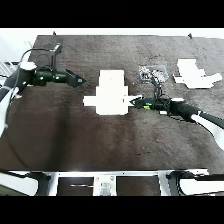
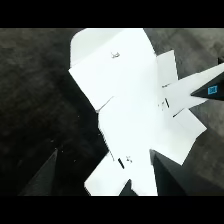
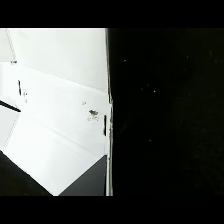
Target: Fold the box and place the chain.
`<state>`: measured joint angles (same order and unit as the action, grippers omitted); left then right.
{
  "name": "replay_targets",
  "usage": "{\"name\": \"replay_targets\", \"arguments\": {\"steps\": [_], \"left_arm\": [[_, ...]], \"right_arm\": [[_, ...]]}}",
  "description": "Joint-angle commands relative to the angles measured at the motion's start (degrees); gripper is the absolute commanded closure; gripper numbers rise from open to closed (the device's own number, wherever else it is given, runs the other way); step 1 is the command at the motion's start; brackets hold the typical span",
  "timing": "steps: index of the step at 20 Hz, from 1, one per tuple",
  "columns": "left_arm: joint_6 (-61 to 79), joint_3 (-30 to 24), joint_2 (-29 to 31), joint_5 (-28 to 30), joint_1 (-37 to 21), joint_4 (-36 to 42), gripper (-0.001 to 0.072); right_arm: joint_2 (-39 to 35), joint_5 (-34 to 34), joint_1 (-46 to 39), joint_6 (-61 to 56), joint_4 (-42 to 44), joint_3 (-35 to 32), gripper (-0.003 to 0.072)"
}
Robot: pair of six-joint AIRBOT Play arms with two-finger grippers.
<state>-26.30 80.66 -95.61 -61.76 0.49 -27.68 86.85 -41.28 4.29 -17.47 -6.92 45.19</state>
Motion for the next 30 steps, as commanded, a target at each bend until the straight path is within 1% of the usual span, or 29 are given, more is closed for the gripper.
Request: {"name": "replay_targets", "arguments": {"steps": [1,3,6,11,16,17,18,21,26,27,28,30], "left_arm": [[-8.5,14.0,-10.1,-7.3,2.5,-8.9,0.0055],[-10.5,18.6,-13.9,-9.4,4.2,-11.5,0.0055],[-11.5,23.6,-19.0,-11.8,6.3,-12.2,0.0055],[-10.9,27.7,-23.1,-11.7,9.0,-12.3,0.0055],[-11.2,31.4,-26.6,-13.0,9.1,-10.4,0.0056],[-11.3,32.5,-27.6,-13.7,9.1,-9.8,0.0100],[-11.2,33.4,-28.4,-14.2,9.1,-9.2,0.0112],[-11.1,34.5,-30.1,-14.6,9.1,-6.3,0.0113],[-10.4,34.6,-32.2,-15.8,9.1,-5.1,0.0122],[-9.4,34.6,-32.3,-16.4,9.1,-4.0,0.0182],[-8.7,34.6,-32.3,-16.4,9.1,-3.3,0.0224],[-8.0,34.7,-32.3,-16.6,9.1,-2.9,0.0242]], "right_arm": [[0.7,-0.1,0.1,0.2,0.1,0.0,0.0677],[0.8,-0.1,0.1,0.2,0.0,0.0,0.0676],[0.9,-0.1,0.1,0.2,-0.1,0.0,0.0676],[0.9,-0.1,0.3,0.3,-0.1,0.0,0.0676],[0.8,-0.1,0.3,1.2,-0.1,0.0,0.0676],[0.8,-0.1,0.3,1.3,-0.1,0.0,0.0676],[0.8,-0.1,0.3,1.3,-0.1,0.0,0.0676],[0.8,-0.1,0.3,1.5,-0.1,0.0,0.0675],[0.8,-0.1,0.3,1.7,-0.1,0.0,0.0675],[0.8,-0.1,0.3,1.7,-0.1,0.0,0.0676],[0.8,-0.1,0.3,1.7,-0.1,0.0,0.0675],[0.8,-0.1,0.3,1.7,-0.1,0.0,0.0675]]}}
